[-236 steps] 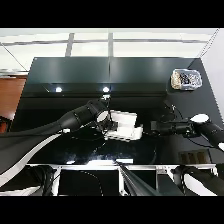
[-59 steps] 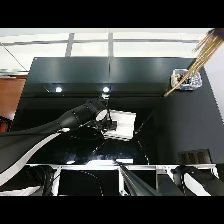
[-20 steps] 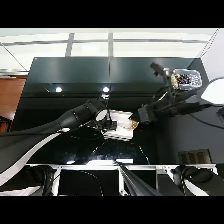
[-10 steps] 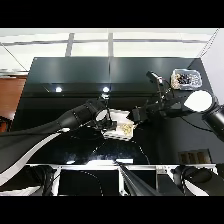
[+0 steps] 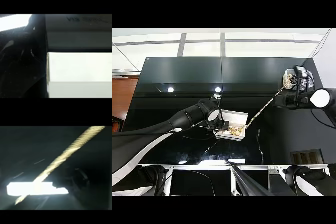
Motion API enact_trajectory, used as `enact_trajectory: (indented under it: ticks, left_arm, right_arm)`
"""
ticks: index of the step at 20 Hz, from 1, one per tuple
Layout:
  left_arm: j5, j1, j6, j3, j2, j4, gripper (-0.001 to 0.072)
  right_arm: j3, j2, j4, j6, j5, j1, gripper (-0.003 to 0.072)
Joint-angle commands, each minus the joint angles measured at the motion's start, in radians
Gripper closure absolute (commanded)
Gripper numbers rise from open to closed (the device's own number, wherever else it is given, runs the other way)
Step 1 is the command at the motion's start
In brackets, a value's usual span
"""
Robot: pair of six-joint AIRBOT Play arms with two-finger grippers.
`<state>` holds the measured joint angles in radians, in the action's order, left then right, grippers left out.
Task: Fold the box and place the chain.
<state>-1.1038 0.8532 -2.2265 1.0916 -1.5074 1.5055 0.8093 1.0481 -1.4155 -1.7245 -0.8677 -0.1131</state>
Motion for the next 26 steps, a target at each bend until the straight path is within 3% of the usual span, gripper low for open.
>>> enact_trajectory:
  ticks: [1, 6, 10, 14, 15, 17, 18, 22, 26]
  left_arm:
    - [-0.001, -0.001, 0.0, 0.001, 0.0, 0.0, 0.068]
    - [-0.003, -0.001, 0.0, 0.001, 0.0, 0.0, 0.068]
    - [-0.003, -0.001, 0.0, 0.001, 0.0, 0.0, 0.068]
    - [-0.002, -0.001, 0.0, 0.001, 0.0, 0.0, 0.068]
    - [-0.001, -0.001, 0.0, 0.001, 0.0, 0.0, 0.068]
    - [-0.001, -0.001, 0.0, 0.001, 0.0, 0.0, 0.068]
    - [-0.001, -0.001, 0.0, 0.001, 0.0, 0.0, 0.068]
    - [-0.001, 0.0, 0.0, 0.001, 0.0, 0.0, 0.068]
    - [0.0, -0.001, 0.0, 0.001, 0.0, 0.001, 0.068]
  right_arm:
    - [0.0, 0.159, -0.146, -0.172, 0.146, 0.082, -0.0034]
    - [0.198, 0.404, -0.055, -0.254, 0.26, 0.138, -0.0034]
    - [0.369, 0.58, -0.055, -0.36, 0.225, 0.138, -0.0034]
    - [0.444, 0.636, -0.074, -0.386, 0.202, 0.138, -0.0034]
    - [0.45, 0.636, -0.09, -0.388, 0.192, 0.14, 0.0065]
    - [0.454, 0.636, -0.083, -0.388, 0.149, 0.151, 0.0359]
    - [0.459, 0.634, -0.081, -0.383, 0.111, 0.155, 0.0653]
    - [0.464, 0.544, -0.087, -0.158, 0.011, 0.154, 0.0672]
    - [0.464, 0.264, -0.072, 0.022, -0.06, 0.138, 0.0673]
